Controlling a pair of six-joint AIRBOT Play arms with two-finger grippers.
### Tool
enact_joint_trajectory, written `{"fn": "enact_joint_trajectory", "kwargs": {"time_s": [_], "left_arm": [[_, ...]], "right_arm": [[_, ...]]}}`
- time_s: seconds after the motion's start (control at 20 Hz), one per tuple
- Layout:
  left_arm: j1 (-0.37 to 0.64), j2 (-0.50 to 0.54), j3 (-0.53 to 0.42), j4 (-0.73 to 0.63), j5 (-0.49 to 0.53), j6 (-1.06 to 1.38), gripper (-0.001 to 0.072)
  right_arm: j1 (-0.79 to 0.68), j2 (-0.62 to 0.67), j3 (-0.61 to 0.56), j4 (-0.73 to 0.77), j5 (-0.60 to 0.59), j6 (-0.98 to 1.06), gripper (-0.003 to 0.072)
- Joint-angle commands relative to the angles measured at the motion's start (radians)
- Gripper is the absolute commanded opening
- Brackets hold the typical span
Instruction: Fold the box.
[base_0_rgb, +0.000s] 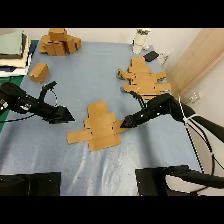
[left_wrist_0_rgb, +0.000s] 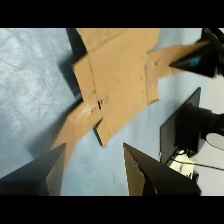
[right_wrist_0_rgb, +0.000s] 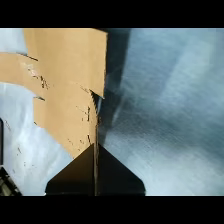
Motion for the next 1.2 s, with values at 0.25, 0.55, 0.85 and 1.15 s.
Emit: {"fn": "enact_joint_trajectory", "kwargs": {"time_s": [0.25, 0.55, 0.85, 1.15], "left_arm": [[0.0, -0.199, -0.001, -0.149, 0.148, 0.158, 0.0547], [-0.003, -0.317, 0.009, -0.351, 0.174, 0.319, 0.0546], [-0.026, -0.36, 0.02, -0.445, 0.017, 0.473, 0.0348], [-0.024, -0.36, 0.02, -0.444, -0.075, 0.532, 0.0346]], "right_arm": [[0.162, 0.132, -0.095, 0.032, 0.167, -0.071, 0.0004], [0.244, 0.132, -0.095, 0.035, 0.211, -0.029, 0.0003], [0.247, 0.132, -0.095, 0.029, 0.229, -0.013, 0.0003], [0.247, 0.132, -0.095, 0.008, 0.237, -0.002, 0.0003]]}}
